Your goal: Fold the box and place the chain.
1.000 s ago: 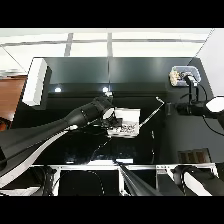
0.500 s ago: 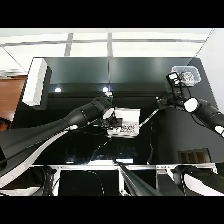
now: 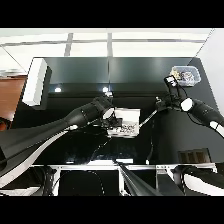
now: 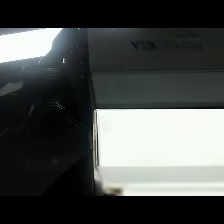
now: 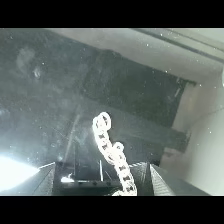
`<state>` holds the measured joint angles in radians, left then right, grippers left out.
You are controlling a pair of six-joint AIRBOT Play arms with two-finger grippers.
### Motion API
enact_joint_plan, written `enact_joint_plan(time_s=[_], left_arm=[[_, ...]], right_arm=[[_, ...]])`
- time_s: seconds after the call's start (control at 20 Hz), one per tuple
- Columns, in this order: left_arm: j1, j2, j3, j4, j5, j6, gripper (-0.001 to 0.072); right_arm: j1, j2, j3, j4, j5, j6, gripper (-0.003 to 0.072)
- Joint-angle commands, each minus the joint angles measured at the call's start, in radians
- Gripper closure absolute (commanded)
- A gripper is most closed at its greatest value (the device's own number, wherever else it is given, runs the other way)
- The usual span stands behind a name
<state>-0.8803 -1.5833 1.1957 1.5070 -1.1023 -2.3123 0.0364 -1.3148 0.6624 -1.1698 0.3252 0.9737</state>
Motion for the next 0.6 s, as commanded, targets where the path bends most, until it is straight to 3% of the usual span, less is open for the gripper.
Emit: enact_joint_plan(time_s=[0.0, 0.05, 0.15, 0.2, 0.25, 0.3, 0.55], left_arm=[[0.0, 0.0, 0.0, 0.0, 0.0, 0.001, 0.0683], [0.0, 0.0, 0.0, -0.001, 0.0, 0.0, 0.0683], [0.0, 0.0, 0.0, 0.0, 0.0, 0.0, 0.0683], [0.0, 0.0, 0.0, -0.001, 0.0, 0.0, 0.0683], [0.0, 0.0, 0.0, -0.001, 0.0, 0.0, 0.0683], [0.0, 0.0, 0.0, -0.001, 0.0, 0.0, 0.0683], [0.0, 0.0, 0.0, -0.001, 0.0, 0.0, 0.0683]], right_arm=[[-0.001, -0.016, 0.0, -0.008, 0.002, 0.004, 0.0141], [-0.001, -0.016, 0.0, -0.008, 0.003, 0.007, 0.0148], [-0.001, -0.016, 0.0, -0.008, 0.008, 0.007, 0.0238], [-0.001, -0.016, 0.0, -0.008, 0.016, 0.01, 0.0349], [-0.001, -0.016, 0.0, -0.008, 0.029, 0.012, 0.0508], [-0.001, -0.016, 0.0, -0.008, 0.047, 0.014, 0.0568], [-0.001, 0.025, 0.017, 0.002, 0.175, 0.015, 0.0567]])
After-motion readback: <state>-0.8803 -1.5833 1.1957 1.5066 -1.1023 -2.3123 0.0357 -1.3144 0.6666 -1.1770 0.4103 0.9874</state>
